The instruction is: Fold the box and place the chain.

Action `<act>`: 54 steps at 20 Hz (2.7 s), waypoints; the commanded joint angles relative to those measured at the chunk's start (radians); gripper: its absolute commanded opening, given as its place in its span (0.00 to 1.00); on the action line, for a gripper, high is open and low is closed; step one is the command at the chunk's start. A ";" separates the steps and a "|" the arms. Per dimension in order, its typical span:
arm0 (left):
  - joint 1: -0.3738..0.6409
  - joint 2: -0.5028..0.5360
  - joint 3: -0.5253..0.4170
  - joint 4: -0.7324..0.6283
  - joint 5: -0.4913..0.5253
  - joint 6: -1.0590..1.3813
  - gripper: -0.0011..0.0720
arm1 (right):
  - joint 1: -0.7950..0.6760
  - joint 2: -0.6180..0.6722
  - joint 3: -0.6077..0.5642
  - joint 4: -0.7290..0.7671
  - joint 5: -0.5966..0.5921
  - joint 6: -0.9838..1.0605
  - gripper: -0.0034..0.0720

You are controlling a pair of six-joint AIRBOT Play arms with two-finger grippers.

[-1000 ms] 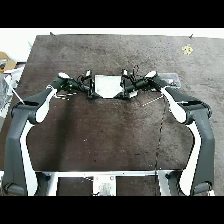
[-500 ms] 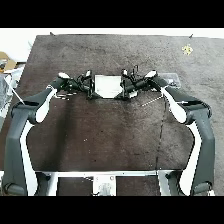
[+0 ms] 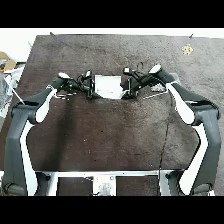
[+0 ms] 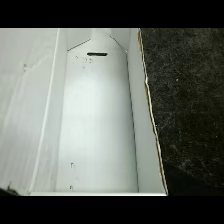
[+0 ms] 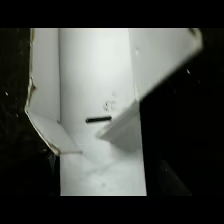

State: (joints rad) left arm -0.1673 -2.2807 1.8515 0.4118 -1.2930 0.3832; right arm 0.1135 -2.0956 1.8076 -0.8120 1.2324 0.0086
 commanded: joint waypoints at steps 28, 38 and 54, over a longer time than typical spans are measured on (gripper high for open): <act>0.001 -0.001 0.000 -0.001 0.002 -0.001 0.19 | 0.032 -0.051 -0.001 0.360 -0.208 0.142 0.04; 0.001 -0.001 0.000 -0.001 0.002 -0.001 0.19 | 0.024 -0.049 0.010 0.360 -0.208 0.142 0.04; 0.001 -0.001 0.000 -0.001 0.002 -0.001 0.19 | 0.066 0.308 -0.192 -0.140 -0.206 0.109 0.87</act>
State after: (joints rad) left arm -0.1673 -2.2810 1.8511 0.4114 -1.2911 0.3840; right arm 0.1631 -1.7996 1.6768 -0.8082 1.0954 0.1703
